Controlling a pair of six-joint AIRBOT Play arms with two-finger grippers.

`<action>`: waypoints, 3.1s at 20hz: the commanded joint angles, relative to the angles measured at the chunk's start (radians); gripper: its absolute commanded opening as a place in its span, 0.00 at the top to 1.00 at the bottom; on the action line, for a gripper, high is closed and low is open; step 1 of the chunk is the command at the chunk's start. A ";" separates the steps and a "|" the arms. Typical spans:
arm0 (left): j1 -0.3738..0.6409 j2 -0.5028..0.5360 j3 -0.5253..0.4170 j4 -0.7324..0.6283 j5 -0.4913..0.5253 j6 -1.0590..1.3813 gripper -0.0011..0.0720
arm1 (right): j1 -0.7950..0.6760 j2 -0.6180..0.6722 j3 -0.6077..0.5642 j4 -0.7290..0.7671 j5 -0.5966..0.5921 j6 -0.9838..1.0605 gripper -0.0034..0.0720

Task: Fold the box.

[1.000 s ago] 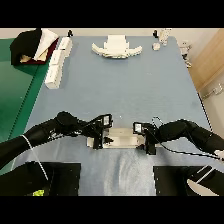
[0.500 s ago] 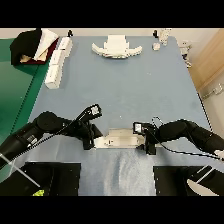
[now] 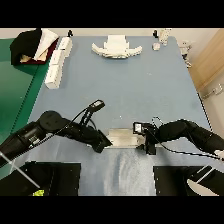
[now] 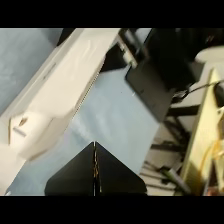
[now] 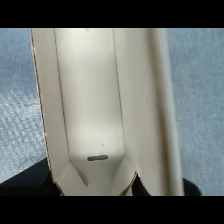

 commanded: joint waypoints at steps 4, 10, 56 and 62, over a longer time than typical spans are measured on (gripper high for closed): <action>0.095 -0.296 0.234 -0.086 0.025 -0.146 0.97 | 0.001 0.000 -0.001 0.000 0.000 0.000 0.25; 0.125 -0.531 0.237 -0.094 0.002 -0.185 0.97 | 0.001 0.000 -0.001 0.000 0.000 0.000 0.25; 0.003 -0.137 -0.104 0.092 0.204 1.008 0.21 | 0.001 0.000 -0.001 0.000 0.000 0.000 0.25; -0.021 -0.195 -0.100 0.037 0.273 1.081 0.68 | 0.001 0.000 -0.001 0.000 0.000 0.000 0.25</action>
